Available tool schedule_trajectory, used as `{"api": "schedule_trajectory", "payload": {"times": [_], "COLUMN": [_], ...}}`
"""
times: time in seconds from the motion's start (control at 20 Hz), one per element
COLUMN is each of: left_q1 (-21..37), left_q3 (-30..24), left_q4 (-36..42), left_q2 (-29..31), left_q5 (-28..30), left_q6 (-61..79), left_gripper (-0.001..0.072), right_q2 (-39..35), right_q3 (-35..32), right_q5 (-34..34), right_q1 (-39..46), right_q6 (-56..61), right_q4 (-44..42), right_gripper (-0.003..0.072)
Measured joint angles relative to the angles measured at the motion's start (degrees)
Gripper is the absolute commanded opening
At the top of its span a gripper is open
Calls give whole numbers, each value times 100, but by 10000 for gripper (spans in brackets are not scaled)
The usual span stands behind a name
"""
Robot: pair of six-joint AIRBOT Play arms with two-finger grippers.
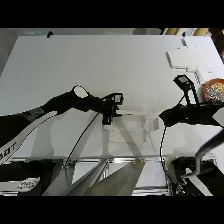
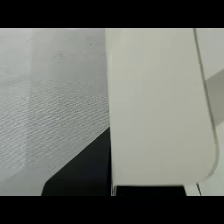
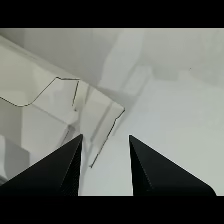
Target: Fold the box and place the chain.
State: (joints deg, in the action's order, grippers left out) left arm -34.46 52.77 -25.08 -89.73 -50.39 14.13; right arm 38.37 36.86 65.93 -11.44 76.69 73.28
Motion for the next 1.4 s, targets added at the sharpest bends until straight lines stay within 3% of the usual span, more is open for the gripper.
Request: {"api": "schedule_trajectory", "payload": {"times": [0.5, 0.9, 1.4], "left_q1": [-15, -111, -223], "left_q3": [7, -2, 2], "left_q4": [-15, -654, -787], "left_q2": [-76, 337, 179], "left_q5": [157, 448, 492], "left_q6": [9, -592, -815], "left_gripper": [3, 2, 3], "right_q2": [0, 0, 2], "right_q3": [0, 0, 0], "right_q5": [-96, -179, -199], "right_q1": [0, 0, 0], "right_q6": [-164, -236, -236], "right_q4": [39, 46, 46], "right_gripper": [331, 331, 331]}}
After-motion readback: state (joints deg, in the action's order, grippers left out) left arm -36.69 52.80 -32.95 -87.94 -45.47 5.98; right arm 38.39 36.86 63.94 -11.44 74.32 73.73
